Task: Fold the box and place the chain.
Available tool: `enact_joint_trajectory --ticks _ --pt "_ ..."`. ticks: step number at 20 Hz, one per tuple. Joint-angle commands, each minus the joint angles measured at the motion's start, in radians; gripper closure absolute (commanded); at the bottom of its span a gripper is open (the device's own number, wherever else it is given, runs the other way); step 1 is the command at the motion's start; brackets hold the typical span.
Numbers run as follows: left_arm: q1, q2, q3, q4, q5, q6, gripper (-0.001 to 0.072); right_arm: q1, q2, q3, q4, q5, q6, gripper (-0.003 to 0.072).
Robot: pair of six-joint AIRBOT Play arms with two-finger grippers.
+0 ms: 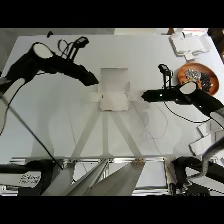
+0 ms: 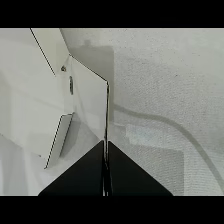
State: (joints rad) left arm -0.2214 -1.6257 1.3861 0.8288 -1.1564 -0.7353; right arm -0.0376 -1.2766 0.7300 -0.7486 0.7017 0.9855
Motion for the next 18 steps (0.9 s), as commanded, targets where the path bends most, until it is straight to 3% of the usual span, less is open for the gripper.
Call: enact_joint_trajectory --ticks 1,5,12,18 --pt "0.029 -0.167 0.116 -0.126 -0.051 0.062 0.0067 0.001 0.001 0.0 0.0 0.0 0.0 0.0675" --pt "0.072 -0.244 0.149 -0.251 -0.022 0.068 0.0067 0.001 0.001 0.0 0.0 0.0 0.0 0.0675" --pt "0.047 -0.269 0.15 -0.253 -0.005 0.152 0.0069 0.001 0.001 0.0 0.0 0.0 0.0 0.0675" --pt "-0.016 -0.28 0.15 -0.251 0.067 0.153 0.0074 0.001 0.001 0.0 0.0 0.0 0.0 0.0675"
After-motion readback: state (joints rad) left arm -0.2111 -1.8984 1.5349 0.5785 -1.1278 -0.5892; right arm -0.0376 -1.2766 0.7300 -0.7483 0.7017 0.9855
